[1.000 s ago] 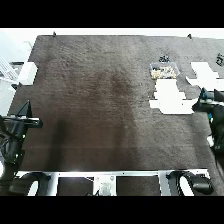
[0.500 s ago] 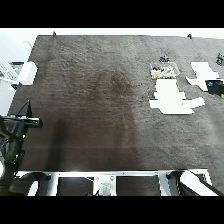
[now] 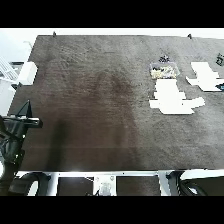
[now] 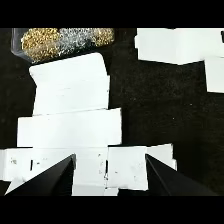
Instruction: Fold the box and place the chain.
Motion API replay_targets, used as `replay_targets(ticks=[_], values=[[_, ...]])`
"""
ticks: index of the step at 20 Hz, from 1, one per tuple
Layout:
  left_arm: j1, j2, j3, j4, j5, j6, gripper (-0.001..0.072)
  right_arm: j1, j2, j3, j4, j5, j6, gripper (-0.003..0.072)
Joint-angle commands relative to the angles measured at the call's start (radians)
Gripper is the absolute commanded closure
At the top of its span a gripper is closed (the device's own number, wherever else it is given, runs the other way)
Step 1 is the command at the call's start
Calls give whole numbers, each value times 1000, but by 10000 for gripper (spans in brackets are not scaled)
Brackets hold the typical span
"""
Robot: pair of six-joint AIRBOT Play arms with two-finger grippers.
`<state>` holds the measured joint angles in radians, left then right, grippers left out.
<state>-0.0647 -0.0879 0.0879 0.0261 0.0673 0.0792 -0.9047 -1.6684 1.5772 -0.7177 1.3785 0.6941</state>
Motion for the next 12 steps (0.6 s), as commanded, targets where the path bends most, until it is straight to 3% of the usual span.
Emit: replay_targets(ticks=[1, 4, 12], values=[[-1, 1, 0, 0, 0, 0, 689, -8, -239, 281, -28, 234, 68, 184], [-1, 1, 0, 0, 0, 0, 689, -7, -345, 397, -66, 256, 84, 185], [-1, 1, 0, 0, 0, 0, 689, 8, -449, 408, -124, 260, 92, 183]])
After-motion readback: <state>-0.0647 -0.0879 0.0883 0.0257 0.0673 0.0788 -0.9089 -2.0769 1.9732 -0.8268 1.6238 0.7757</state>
